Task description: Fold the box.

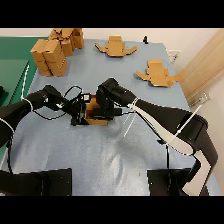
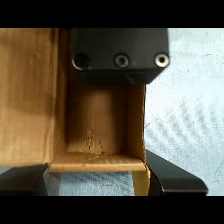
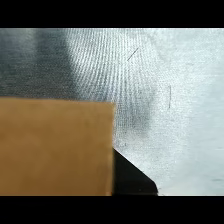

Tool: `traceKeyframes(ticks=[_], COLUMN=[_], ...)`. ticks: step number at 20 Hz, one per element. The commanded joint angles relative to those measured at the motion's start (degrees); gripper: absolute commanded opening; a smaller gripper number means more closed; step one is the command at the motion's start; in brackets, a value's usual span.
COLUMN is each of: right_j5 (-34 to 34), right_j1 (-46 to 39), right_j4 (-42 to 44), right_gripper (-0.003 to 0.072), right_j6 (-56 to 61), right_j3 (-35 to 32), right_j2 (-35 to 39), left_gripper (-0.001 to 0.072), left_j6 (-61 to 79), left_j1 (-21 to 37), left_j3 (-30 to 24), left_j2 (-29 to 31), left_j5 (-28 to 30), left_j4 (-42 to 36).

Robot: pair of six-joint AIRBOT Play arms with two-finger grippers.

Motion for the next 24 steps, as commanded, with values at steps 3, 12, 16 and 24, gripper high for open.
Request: traceKeyframes(ticks=[3, 12, 16, 24], right_j5=[1.01, -1.01, -1.38, -0.48], right_j1=[0.28, 0.31, 0.31, -0.22], right_j4=[-0.28, -0.79, -0.76, -2.21], right_gripper=[0.0016, 0.0003, 0.0003, 0.0311], right_j6=[0.07, 0.46, 0.5, -3.08], right_j3=[0.74, 1.66, 1.68, 2.01], right_j2=[-0.2, -1.05, -1.92, 1.27], left_gripper=[0.0022, 0.0022, 0.0022, 0.0022], left_j6=[-0.02, -0.46, -0.44, -0.44], left_j1=[0.02, 0.02, 0.02, 0.02], left_j3=[0.04, 0.04, 0.04, 0.04], left_j2=[-0.04, -0.04, -0.04, -0.04], left_j5=[-0.17, -0.17, -0.13, -0.04], left_j4=[0.0, 0.09, 0.2, 0.24])
